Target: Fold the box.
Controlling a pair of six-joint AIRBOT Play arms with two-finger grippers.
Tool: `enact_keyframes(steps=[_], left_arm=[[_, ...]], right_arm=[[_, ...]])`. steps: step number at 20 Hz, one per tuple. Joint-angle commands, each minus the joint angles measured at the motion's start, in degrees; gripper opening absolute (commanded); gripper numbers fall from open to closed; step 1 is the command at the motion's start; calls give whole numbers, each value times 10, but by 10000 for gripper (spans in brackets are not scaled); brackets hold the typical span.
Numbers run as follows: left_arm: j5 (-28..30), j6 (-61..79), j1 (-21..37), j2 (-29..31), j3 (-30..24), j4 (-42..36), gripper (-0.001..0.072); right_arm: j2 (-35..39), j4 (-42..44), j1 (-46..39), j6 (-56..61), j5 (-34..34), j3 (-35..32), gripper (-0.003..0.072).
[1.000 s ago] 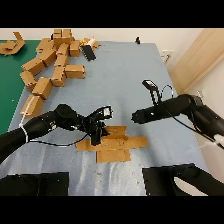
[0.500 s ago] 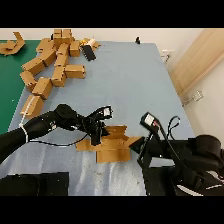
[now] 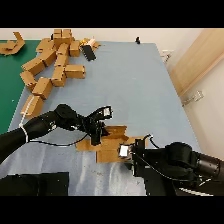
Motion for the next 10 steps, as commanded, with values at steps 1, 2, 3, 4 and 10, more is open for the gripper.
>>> enact_keyframes(steps=[1, 2, 3, 4, 10], left_arm=[[0, 0, 0, 0, 0, 0, 12], [0, 0, 0, 0, 0, 0, 12], [0, 0, 0, 0, 0, 0, 12], [0, 0, 0, 0, 0, 0, 13], [0, 0, 0, 0, 0, 0, 12]], right_arm=[[-39, -30, 29, -29, 72, -2, 515], [-38, -74, 62, -33, 97, -3, 515], [-38, -129, 101, -21, 111, -8, 516], [-38, -181, 138, 21, 115, -16, 515], [-38, -529, 290, 454, 36, -85, 515]])
